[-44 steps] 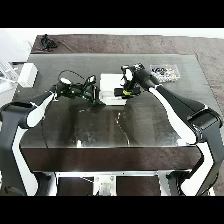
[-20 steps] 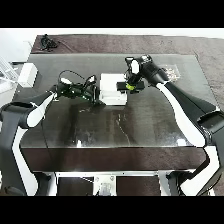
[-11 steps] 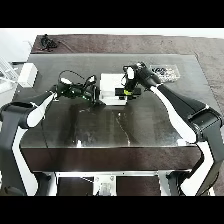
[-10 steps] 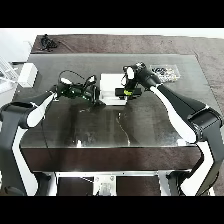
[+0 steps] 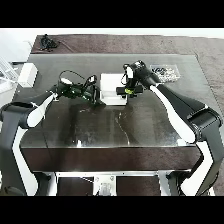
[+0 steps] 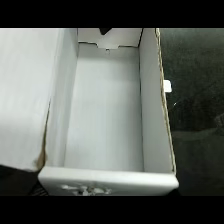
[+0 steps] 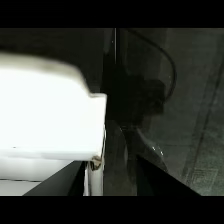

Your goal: Fold the box and place the chain.

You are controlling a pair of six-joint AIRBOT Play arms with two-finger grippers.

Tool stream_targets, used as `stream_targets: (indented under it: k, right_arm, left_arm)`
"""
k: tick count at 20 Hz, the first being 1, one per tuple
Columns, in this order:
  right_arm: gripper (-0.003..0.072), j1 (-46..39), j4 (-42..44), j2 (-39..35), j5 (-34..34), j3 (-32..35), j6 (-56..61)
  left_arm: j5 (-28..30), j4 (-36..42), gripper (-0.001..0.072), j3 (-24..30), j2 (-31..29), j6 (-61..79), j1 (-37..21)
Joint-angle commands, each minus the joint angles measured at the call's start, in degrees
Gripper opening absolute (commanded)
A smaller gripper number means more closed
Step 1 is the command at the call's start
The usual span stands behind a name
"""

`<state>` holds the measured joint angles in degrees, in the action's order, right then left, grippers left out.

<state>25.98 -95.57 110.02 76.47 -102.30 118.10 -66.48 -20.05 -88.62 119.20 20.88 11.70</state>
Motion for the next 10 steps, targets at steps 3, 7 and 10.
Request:
stream_targets:
  k: [3,7,10]
  right_arm:
    - [0.0344,0.7,-0.5,0.7,-0.6,-0.4,0.5]
    - [0.0343,0.9,-0.5,0.8,-2.3,-0.5,1.6]
    - [0.0232,0.9,-0.4,1.1,-3.2,-0.5,1.7]
  left_arm:
    - [0.0,-0.1,0.0477,0.0,0.0,0.1,-0.1]
    - [0.0,-0.1,0.0477,0.0,0.0,0.1,-0.1]
    - [0.0,-0.1,0.0477,0.0,0.0,0.1,-0.1]
